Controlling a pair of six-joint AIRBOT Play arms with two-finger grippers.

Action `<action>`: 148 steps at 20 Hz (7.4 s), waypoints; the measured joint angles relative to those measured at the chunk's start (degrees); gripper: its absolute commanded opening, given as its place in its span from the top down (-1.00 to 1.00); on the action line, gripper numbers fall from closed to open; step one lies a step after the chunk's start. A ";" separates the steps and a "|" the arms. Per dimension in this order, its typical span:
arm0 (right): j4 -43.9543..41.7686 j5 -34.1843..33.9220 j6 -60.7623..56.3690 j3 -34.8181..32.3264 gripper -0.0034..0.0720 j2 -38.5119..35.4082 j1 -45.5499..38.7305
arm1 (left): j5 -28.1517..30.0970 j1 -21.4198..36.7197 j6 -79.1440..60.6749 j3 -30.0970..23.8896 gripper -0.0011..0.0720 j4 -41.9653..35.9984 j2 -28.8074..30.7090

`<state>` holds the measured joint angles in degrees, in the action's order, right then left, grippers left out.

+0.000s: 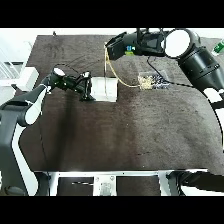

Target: Fold the box and place the chain.

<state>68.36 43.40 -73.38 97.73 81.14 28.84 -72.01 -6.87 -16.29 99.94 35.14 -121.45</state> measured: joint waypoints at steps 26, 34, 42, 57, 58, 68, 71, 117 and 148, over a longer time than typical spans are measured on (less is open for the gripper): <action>-4.55 -7.13 -2.10 -12.98 -0.57 14.08 0.02 | -0.02 0.00 0.02 -0.02 -0.37 0.00 0.00; -3.21 -2.54 -5.64 -22.23 -0.57 5.03 -11.56 | -0.17 0.00 0.02 0.00 -0.37 0.00 0.00; -3.04 -13.16 -15.63 -34.53 -0.42 6.08 -20.02 | -0.17 -0.02 0.00 0.00 -0.37 0.00 0.00; -10.80 -30.16 -23.58 -30.27 0.88 18.78 -18.21 | -0.17 0.00 0.00 0.00 -0.37 0.00 0.00; -10.93 -29.86 -23.34 -30.12 0.88 17.42 -17.86 | -0.17 -0.02 0.00 -0.02 -0.37 -0.02 0.00; -9.46 -23.06 -11.76 -29.77 0.89 -6.64 -6.45 | 0.17 -0.02 -0.02 0.00 -0.37 -0.02 0.00; -9.42 -24.28 -11.63 -29.75 0.89 -7.78 -1.22 | 0.20 -0.02 -0.02 0.00 -0.37 -0.02 0.00; -6.82 -35.08 -29.16 -33.88 0.70 17.94 -16.24 | 0.22 -0.02 -0.02 -0.02 -0.37 0.00 0.00; -6.88 -37.48 -23.69 -30.75 0.88 6.32 8.28 | 0.04 -0.02 0.00 -0.02 -0.37 0.00 0.00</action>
<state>61.47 5.91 -97.08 66.98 87.46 37.12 -71.96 -6.90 -16.29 99.92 35.14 -121.45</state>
